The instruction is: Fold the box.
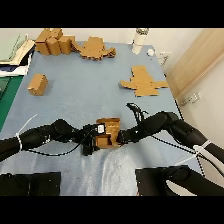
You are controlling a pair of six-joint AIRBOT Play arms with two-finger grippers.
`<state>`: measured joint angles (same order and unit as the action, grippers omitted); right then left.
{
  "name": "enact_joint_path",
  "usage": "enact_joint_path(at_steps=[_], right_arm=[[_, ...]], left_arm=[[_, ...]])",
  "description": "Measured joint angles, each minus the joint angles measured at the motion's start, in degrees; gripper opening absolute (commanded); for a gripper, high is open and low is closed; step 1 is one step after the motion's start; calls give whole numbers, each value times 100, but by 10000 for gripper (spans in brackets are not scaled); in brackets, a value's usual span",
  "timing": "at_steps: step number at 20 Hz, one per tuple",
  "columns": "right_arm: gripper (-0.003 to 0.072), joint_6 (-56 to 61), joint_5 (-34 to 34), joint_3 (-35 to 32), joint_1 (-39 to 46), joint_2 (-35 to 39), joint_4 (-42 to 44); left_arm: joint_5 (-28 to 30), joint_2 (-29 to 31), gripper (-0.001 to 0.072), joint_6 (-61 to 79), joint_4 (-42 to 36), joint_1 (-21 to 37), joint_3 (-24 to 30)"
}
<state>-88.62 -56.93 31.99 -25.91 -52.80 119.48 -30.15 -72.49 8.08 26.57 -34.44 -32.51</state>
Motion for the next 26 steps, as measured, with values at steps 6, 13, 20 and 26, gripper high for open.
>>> enact_joint_path(at_steps=[6,13,20,26], right_arm=[[438,1714,212,468,-1003,-356,-1482],[399,3268,-101,1165,-1840,-1263,-2566],[4,3943,-431,1377,-2000,-1657,-3001],[390,4013,-328,1392,-2022,-1711,-3038]], left_arm=[[0,0,474,-2,-2,0,0],[0,0,474,0,-2,0,0],[0,0,474,-37,-24,0,0],[2,0,474,11,11,0,0]])
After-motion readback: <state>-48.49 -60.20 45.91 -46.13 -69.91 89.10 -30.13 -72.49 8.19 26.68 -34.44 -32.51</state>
